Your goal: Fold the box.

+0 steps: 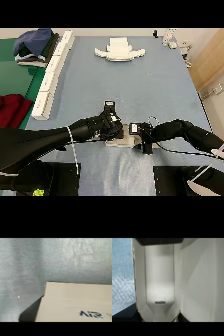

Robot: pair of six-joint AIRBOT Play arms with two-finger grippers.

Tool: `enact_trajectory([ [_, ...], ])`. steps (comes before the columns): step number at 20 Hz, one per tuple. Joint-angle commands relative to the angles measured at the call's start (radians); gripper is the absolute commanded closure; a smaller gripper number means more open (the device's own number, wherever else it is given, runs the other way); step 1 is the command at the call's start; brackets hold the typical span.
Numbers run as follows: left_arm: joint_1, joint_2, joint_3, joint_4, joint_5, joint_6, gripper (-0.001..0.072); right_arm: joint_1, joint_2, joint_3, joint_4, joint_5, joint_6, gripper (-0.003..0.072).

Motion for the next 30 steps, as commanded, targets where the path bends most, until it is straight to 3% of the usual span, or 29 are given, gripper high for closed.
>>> enact_trajectory([
  [1,-0.006,-0.001,0.000,0.011,0.008,-0.014,0.0694,0.000,0.001,0.000,0.001,0.000,0.000,0.0177],
  [5,-0.005,0.000,0.000,0.012,0.007,-0.013,0.0692,0.000,0.001,0.000,0.001,0.000,0.000,0.0177],
  [6,-0.006,0.000,0.000,0.010,0.007,-0.006,0.0594,0.000,0.001,0.000,0.001,0.000,0.000,0.0177],
  [7,-0.005,0.000,0.000,0.008,0.004,-0.007,0.0309,0.000,0.001,0.000,0.001,0.000,0.000,0.0177],
  [8,-0.005,0.000,0.000,0.008,-0.008,-0.016,0.0221,0.000,0.001,0.000,0.001,0.000,0.000,0.0177],
  [12,-0.005,0.000,0.000,0.008,-0.045,-0.016,0.0222,0.000,0.001,0.000,0.001,0.000,0.000,0.0177],
  [15,-0.006,-0.001,0.000,0.008,-0.042,-0.015,0.0360,0.000,0.001,0.000,0.001,0.000,0.000,0.0177],
  [24,-0.023,0.000,-0.018,0.031,-0.010,-0.017,0.0389,0.000,0.001,0.000,0.001,0.000,0.000,0.0177],
  [25,-0.023,0.000,-0.018,0.032,-0.007,-0.015,0.0610,0.000,0.001,0.000,0.001,0.000,0.000,0.0177],
  [26,-0.024,-0.001,-0.018,0.036,-0.004,-0.017,0.0695,0.000,0.001,0.000,0.001,0.000,0.000,0.0177],
  [30,-0.024,-0.001,-0.018,0.036,-0.004,-0.034,0.0694,0.000,0.001,0.000,0.001,0.000,0.000,0.0177],
])
